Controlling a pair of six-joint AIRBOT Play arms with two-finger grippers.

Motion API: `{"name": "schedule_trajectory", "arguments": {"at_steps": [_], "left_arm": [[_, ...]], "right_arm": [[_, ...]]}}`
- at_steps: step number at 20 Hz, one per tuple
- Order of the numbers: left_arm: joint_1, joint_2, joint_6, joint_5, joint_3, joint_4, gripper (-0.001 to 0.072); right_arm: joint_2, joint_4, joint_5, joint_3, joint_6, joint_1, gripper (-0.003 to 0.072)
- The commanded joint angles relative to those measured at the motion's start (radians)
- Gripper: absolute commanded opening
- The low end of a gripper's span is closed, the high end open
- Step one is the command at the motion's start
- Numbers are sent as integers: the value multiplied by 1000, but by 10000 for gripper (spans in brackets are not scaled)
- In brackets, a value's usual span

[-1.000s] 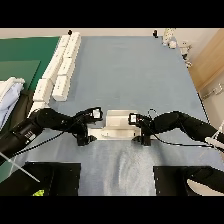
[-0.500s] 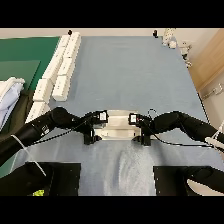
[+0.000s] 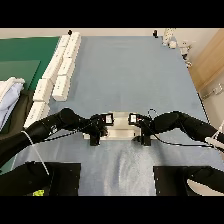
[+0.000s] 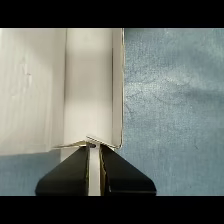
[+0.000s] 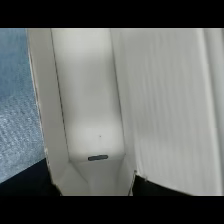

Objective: Fold the box.

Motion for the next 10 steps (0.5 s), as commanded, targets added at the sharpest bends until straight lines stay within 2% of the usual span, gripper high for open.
{"name": "schedule_trajectory", "arguments": {"at_steps": [1,5,6,7,8,10], "left_arm": [[-25,-10,46,50,2,-67,102],[-26,-35,45,47,2,-68,105],[-26,-45,45,46,2,-69,180],[-26,-52,45,42,2,-69,413],[-26,-56,40,42,2,-69,581],[-25,-56,29,42,2,-68,603]], "right_arm": [[1,0,0,1,1,0,516],[1,0,0,1,1,0,516],[1,0,0,1,1,0,516],[1,0,0,1,1,0,516],[1,0,0,1,1,0,516],[1,0,0,1,1,0,516]]}}
